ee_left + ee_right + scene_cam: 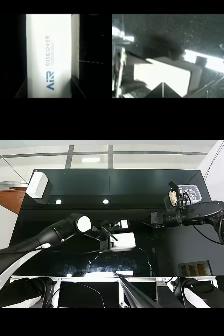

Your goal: Fold the box and place the chain.

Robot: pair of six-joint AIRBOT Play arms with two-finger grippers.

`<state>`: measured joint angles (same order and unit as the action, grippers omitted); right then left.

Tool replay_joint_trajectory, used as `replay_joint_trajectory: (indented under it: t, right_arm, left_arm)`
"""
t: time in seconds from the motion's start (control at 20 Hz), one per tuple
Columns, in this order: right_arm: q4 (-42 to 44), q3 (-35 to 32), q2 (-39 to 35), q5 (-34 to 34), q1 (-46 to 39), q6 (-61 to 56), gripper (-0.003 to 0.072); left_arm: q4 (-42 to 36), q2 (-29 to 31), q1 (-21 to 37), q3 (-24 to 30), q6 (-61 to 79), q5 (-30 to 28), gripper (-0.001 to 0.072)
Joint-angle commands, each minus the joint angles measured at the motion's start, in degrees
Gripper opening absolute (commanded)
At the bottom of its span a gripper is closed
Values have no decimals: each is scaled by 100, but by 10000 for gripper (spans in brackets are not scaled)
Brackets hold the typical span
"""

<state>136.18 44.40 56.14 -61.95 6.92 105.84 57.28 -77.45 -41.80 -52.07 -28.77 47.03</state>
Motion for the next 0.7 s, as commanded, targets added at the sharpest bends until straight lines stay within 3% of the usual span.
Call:
replay_joint_trajectory:
  t: [0.0,0.25,0.5,0.65]
  right_arm:
    - [2,7,-4,0,0,0,22]
    - [0,7,-4,2,-2,0,22]
    - [-146,7,-4,31,-2,2,22]
    - [-149,7,-4,155,-2,0,22]
  left_arm:
    - [435,13,518,-197,-621,319,477]
    - [1403,361,2046,-448,-1786,903,477]
    - [1451,754,4695,-439,-2428,1558,477]
    - [1440,748,6039,-435,-2592,1414,477]
